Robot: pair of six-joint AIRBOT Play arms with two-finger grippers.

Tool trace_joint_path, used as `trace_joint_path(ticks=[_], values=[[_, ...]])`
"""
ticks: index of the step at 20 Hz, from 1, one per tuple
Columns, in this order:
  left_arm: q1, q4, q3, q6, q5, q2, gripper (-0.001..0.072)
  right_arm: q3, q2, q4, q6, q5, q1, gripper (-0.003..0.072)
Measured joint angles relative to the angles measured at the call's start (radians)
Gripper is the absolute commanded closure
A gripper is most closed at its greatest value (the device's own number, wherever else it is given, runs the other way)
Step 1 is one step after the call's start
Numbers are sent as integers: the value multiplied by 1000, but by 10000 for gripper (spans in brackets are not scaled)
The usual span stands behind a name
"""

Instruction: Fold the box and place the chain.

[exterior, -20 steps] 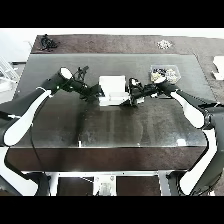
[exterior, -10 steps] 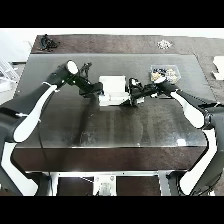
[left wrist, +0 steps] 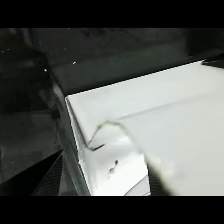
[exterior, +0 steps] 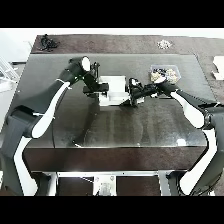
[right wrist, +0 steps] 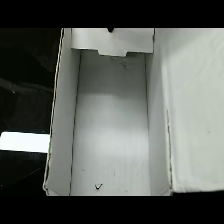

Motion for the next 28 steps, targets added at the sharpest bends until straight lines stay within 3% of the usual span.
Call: trace_joint_path(ticks=[6,7,8,9,19,20,21,26,28], values=[[-28,77,66,-69,-68,-41,132,0,0,0,0,0,0,113],[-30,87,69,-77,-74,-44,204,0,0,0,0,0,0,113],[-32,99,71,-84,-79,-49,338,0,0,0,0,0,0,113],[-34,108,73,-88,-84,-52,351,0,0,1,0,0,0,113],[-59,155,79,-101,-84,-76,353,0,0,0,0,1,0,113],[-61,160,79,-100,-77,-77,397,0,0,0,0,0,0,113],[-62,160,79,-98,-72,-77,561,0,0,0,0,0,0,113],[-65,170,80,-79,-53,-78,573,0,0,1,0,0,0,113],[-65,172,80,-74,-48,-78,664,0,0,2,0,3,0,113]])
